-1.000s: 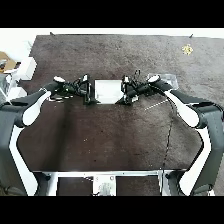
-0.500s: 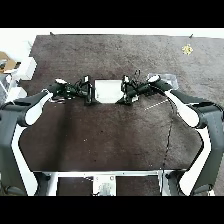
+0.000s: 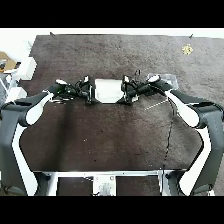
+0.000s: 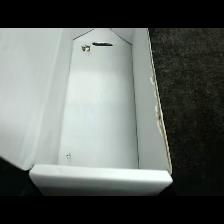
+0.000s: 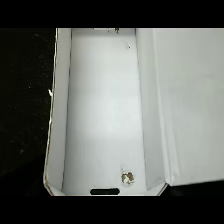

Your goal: Fold the box and place the chain.

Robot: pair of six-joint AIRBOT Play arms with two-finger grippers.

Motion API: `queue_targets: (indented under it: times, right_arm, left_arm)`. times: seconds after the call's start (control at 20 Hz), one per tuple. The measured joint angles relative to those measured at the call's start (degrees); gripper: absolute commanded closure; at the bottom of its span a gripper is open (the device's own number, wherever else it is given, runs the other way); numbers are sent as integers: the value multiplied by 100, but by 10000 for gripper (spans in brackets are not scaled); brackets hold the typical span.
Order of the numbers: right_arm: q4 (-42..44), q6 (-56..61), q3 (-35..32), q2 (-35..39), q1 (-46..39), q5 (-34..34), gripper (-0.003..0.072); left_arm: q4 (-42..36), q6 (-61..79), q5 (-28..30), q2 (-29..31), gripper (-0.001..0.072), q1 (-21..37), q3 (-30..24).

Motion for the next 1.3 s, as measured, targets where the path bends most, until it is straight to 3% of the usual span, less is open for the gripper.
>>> queue_targets:
  times: [0.05,0.1,0.15,0.2,1.3]
  right_arm:
    - [0,-2,0,2,0,0,309]
    - [0,-2,0,2,0,0,309]
    - [-2,-4,0,2,0,0,309]
    - [-2,-4,0,2,0,0,309]
    - [-4,-9,0,2,0,4,309]
  left_arm:
    - [0,0,4,-2,123,0,0]
    - [2,0,9,-2,209,0,0]
    - [7,2,11,-2,448,0,0]
    - [13,2,15,-2,468,0,0]
    - [46,-7,105,0,466,0,2]
